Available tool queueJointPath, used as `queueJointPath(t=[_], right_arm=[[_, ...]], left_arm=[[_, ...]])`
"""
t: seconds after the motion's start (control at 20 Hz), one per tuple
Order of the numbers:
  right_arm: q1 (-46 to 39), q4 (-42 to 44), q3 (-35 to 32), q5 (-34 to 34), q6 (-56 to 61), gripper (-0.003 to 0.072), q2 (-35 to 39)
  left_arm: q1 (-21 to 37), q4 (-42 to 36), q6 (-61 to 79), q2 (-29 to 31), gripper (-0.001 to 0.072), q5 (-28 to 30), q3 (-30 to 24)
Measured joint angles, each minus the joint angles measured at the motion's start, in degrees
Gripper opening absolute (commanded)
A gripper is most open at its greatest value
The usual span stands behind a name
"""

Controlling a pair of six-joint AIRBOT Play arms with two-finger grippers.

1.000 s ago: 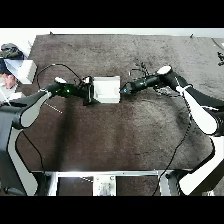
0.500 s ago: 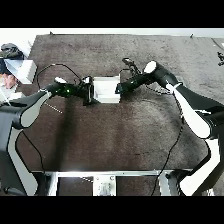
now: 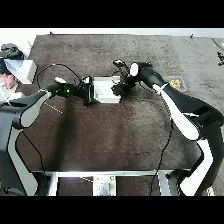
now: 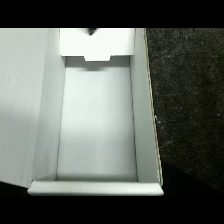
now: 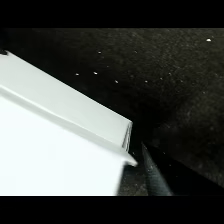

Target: Fold the box and place the chain.

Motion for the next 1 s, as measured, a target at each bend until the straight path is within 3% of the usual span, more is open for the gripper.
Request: queueJointPath(t=[0.45, 0.5, 0.55, 1.0], right_arm=[[3.93, -11.93, 4.57, 4.33, 11.45, 0.0486, -3.52], [4.17, -12.57, 4.92, 4.28, 12.35, 0.0469, -3.56], [4.33, -13.0, 5.2, 4.11, 13.4, 0.0366, -3.65], [4.94, -13.44, 5.84, 5.6, 22.75, 0.0369, -3.82]], left_arm=[[0.0, 0.0, 0.0, -0.02, 0.0366, -0.04, 0.0], [0.0, 0.0, 0.0, 0.0, 0.0366, -0.04, 0.0], [0.0, 0.0, 0.0, 0.0, 0.0366, -0.04, 0.0], [0.0, 0.0, 0.0, -0.02, 0.0366, -0.04, 0.0]])
